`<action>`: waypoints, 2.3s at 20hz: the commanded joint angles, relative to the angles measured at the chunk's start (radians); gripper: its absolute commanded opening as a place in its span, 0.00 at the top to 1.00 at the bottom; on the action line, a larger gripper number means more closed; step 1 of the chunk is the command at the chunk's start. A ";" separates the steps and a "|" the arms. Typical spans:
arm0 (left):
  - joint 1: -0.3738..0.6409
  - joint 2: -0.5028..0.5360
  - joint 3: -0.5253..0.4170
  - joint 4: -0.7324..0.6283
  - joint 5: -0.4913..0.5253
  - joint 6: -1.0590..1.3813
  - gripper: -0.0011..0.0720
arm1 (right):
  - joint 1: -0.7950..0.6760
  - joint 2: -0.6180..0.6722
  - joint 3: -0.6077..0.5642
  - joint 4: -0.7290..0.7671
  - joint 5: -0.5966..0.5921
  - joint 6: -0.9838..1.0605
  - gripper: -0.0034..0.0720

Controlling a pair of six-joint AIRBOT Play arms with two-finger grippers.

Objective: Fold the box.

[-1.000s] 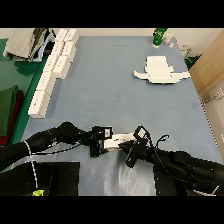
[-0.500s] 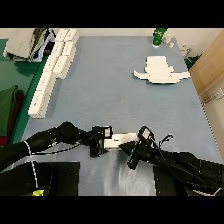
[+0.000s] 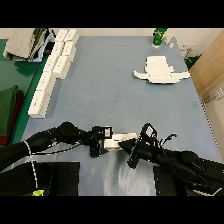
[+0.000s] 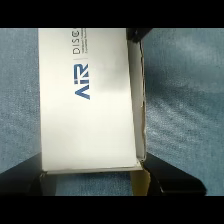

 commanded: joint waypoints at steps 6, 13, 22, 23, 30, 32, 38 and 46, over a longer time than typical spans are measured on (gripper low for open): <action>0.000 0.001 0.000 0.000 0.000 0.000 0.16 | -0.327 -0.006 0.270 -0.304 -0.542 0.243 0.95; 0.000 0.001 0.000 0.000 0.000 0.000 0.16 | -0.568 -0.214 0.565 -0.704 -1.202 0.587 0.93; 0.000 0.002 0.002 0.000 0.001 -0.009 0.16 | -0.575 -0.284 0.566 -0.702 -1.207 0.627 0.93; 0.000 0.003 0.003 0.000 0.001 -0.016 0.16 | -0.575 -0.284 0.566 -0.702 -1.207 0.627 0.93; 0.001 0.016 0.037 0.002 0.002 -0.072 0.16 | -0.575 -0.284 0.566 -0.702 -1.207 0.627 0.93; 0.001 0.030 0.037 0.017 0.019 -0.095 0.16 | -0.575 -0.284 0.566 -0.702 -1.207 0.627 0.93; 0.001 0.009 0.037 0.016 0.019 -0.094 0.16 | -0.575 -0.284 0.566 -0.702 -1.207 0.626 0.93; 0.000 0.008 0.037 0.015 0.018 -0.093 0.16 | -0.575 -0.284 0.566 -0.703 -1.207 0.627 0.93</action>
